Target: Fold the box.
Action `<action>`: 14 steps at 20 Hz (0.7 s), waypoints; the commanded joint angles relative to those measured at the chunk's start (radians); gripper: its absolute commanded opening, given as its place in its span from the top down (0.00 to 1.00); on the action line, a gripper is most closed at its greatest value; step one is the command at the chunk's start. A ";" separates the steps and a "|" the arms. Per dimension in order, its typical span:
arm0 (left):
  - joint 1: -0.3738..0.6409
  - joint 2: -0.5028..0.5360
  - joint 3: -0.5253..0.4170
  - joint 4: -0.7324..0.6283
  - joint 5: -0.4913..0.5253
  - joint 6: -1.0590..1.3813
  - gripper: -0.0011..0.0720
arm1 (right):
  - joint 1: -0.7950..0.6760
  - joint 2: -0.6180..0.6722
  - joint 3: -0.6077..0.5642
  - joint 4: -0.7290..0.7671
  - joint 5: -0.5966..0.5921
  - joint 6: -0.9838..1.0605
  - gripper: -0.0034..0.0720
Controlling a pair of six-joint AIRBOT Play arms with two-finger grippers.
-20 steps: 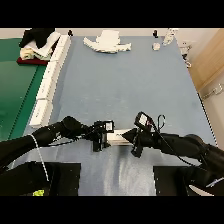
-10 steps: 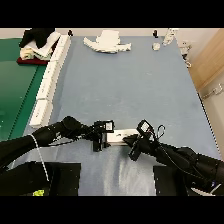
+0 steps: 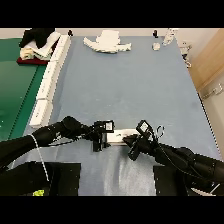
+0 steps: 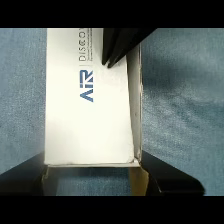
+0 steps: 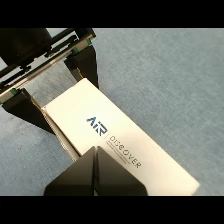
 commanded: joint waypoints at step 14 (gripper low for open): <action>0.000 0.000 0.001 0.001 0.000 0.001 0.30 | -0.116 0.071 0.152 -0.126 -0.121 0.000 0.92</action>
